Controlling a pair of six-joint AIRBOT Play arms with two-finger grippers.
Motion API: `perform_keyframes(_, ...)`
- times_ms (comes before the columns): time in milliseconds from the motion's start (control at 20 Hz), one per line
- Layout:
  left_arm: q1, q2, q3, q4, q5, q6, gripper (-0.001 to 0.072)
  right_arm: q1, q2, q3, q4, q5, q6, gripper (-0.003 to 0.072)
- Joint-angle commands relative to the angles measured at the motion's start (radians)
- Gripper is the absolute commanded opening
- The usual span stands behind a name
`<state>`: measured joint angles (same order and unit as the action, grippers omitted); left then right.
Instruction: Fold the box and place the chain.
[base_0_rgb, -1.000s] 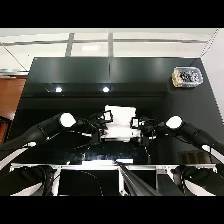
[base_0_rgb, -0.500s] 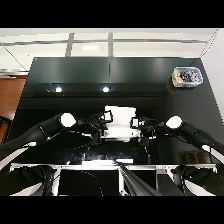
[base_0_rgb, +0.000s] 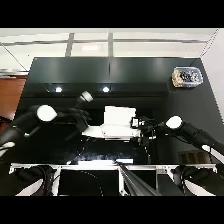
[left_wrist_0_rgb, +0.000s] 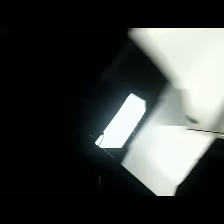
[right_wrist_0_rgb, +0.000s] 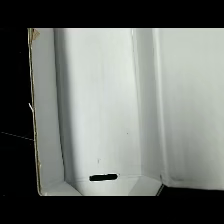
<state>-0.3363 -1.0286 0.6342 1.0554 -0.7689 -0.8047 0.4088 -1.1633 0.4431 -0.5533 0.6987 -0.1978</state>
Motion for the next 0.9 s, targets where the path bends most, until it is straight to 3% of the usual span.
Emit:
perform_keyframes(0,0.274,0.055,0.0,0.103,-0.176,-0.446,0.0031,0.001,-0.001,0.0,0.0,0.001,-0.001,0.0427)
perform_keyframes(100,0.391,0.051,-0.023,0.079,-0.285,-0.5,0.003,0.001,-0.001,0.0,0.0,0.001,-0.001,0.0427)
perform_keyframes(250,0.455,0.051,-0.114,-0.089,-0.312,-0.634,0.0031,0.001,-0.001,0.0,0.0,0.001,-0.001,0.0427)
perform_keyframes(400,0.452,0.026,-0.216,-0.272,-0.303,-0.622,0.0032,0.001,-0.001,0.0,0.0,0.001,-0.001,0.0427)
perform_keyframes(500,0.449,-0.019,-0.25,-0.319,-0.317,-0.585,0.0031,0.001,-0.001,0.0,0.0,0.001,-0.001,0.0427)
perform_keyframes(850,0.289,-0.24,-0.241,-0.595,-0.264,-0.337,0.003,0.001,-0.001,0.0,0.0,0.001,-0.001,0.0427)
